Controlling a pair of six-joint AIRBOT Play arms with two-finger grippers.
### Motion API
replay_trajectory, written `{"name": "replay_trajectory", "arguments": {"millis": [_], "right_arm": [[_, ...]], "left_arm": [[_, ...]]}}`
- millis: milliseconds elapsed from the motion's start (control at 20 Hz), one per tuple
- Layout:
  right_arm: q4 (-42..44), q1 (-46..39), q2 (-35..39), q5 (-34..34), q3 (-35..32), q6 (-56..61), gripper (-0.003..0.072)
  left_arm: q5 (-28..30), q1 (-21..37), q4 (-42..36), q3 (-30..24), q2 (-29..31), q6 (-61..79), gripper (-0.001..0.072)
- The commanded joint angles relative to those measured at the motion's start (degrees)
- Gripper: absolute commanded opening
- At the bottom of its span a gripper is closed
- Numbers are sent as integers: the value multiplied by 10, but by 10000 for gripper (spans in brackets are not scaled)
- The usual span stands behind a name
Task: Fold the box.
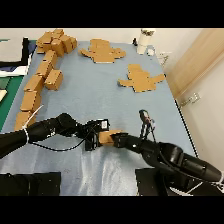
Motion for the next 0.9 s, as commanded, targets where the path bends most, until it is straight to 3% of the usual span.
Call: {"name": "replay_trajectory", "arguments": {"millis": [0, 150, 650, 850], "right_arm": [[-134, -53, 29, -307, 101, 0, 3], [-141, -122, -6, -386, 160, -6, 4], [-72, -152, -111, -360, 173, -7, 4], [-73, -152, -114, -317, 173, -6, 4]], "left_arm": [[0, 0, 0, 1, 0, 0, 469], [1, 0, 0, 1, 0, 0, 470], [-1, 0, -16, 1, 0, -3, 469], [1, 7, -1, 9, 16, -104, 468]]}}
